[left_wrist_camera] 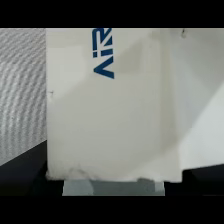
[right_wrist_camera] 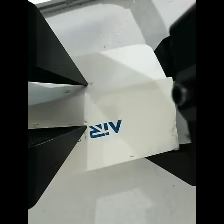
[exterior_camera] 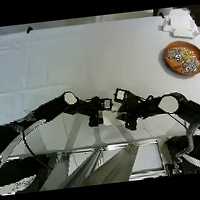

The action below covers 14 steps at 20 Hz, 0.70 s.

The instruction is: Fold the box and place the chain.

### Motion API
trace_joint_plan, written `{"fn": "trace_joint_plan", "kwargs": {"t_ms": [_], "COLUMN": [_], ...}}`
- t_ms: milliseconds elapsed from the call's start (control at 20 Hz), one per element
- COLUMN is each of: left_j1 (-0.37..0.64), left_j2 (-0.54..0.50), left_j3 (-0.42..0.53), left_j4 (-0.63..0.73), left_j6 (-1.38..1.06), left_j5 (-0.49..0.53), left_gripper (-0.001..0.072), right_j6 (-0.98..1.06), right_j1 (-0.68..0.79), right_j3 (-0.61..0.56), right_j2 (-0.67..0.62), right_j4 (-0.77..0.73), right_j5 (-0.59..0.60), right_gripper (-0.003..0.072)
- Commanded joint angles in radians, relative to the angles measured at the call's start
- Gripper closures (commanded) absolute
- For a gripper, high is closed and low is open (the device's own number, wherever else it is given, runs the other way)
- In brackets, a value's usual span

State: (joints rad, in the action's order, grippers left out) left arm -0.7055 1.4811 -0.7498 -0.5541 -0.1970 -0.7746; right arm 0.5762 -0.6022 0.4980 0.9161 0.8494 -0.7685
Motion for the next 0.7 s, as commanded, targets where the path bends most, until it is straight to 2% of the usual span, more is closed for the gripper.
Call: {"fn": "trace_joint_plan", "kwargs": {"t_ms": [0, 100, 200, 450, 500, 650], "left_j1": [0.000, 0.000, 0.000, 0.000, 0.000, 0.000], "left_j2": [0.000, 0.000, 0.000, 0.000, 0.000, 0.000], "left_j3": [0.000, 0.000, 0.000, 0.000, 0.000, 0.000], "left_j4": [0.000, 0.000, 0.000, 0.000, 0.000, 0.000], "left_j6": [-0.001, -0.001, -0.001, -0.001, -0.001, -0.001], "left_j5": [0.000, 0.000, 0.000, 0.000, 0.000, 0.000], "left_gripper": [0.0375, 0.0375, 0.0375, 0.0375, 0.0375, 0.0375], "right_j6": [0.000, 0.000, 0.004, 0.022, 0.022, 0.022], "right_j1": [-0.026, -0.037, -0.037, -0.037, -0.037, -0.037], "right_j3": [0.000, 0.000, 0.000, 0.000, 0.000, 0.000], "right_j2": [0.001, 0.001, 0.001, 0.001, 0.000, 0.000], "right_j4": [-0.019, -0.012, 0.013, 0.018, 0.018, 0.018], "right_j5": [0.002, 0.023, 0.036, 0.060, 0.066, 0.077], "right_gripper": [0.0414, 0.0421, 0.0462, 0.0471, 0.0511, 0.0517]}}
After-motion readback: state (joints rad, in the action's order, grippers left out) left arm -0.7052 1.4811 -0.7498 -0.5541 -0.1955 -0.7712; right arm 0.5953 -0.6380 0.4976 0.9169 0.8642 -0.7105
